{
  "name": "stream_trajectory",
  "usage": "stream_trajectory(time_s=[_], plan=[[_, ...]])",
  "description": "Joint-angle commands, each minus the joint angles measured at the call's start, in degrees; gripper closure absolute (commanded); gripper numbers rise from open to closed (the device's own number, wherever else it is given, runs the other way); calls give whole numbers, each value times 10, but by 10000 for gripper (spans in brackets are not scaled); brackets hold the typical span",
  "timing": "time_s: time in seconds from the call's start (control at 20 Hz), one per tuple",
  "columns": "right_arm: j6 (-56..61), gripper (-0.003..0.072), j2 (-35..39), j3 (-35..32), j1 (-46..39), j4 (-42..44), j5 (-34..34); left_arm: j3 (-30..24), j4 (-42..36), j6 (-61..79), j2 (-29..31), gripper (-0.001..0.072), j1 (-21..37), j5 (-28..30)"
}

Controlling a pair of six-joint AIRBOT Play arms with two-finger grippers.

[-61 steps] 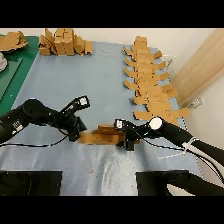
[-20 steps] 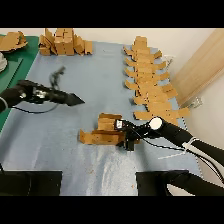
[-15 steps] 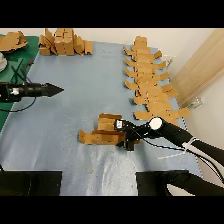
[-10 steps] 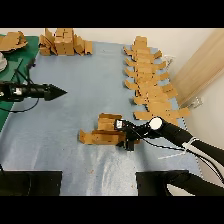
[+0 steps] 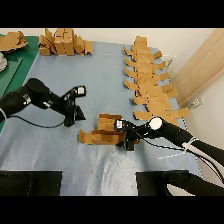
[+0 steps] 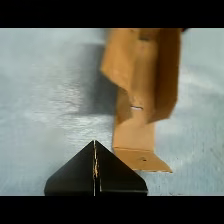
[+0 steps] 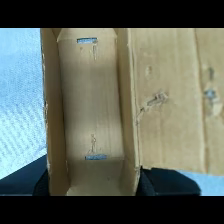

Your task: Fold the box.

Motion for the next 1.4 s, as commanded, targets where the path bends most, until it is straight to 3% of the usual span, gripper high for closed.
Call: stream_trajectory(time_s=[0.0,0.1,0.2,0.25,0.3,0.45,0.65,1.05,1.35], plan=[[0,189,0,0,0,0,0,-99,29,71,57,701,-49,109],[0,188,0,0,0,0,0,-131,9,71,57,699,-54,144],[0,188,0,0,0,0,0,-136,9,71,57,694,-72,140],[0,189,0,0,0,0,0,-135,9,75,57,417,-86,143],[0,189,0,0,0,0,0,-135,9,75,57,88,-104,149],[0,189,0,0,0,0,0,-135,15,75,57,75,-140,169],[0,188,0,0,0,0,0,-134,19,74,57,75,-143,190],[0,189,0,0,0,0,0,-123,20,-3,57,74,-158,132],[0,188,0,0,0,0,0,-123,115,-112,58,75,-212,158]])
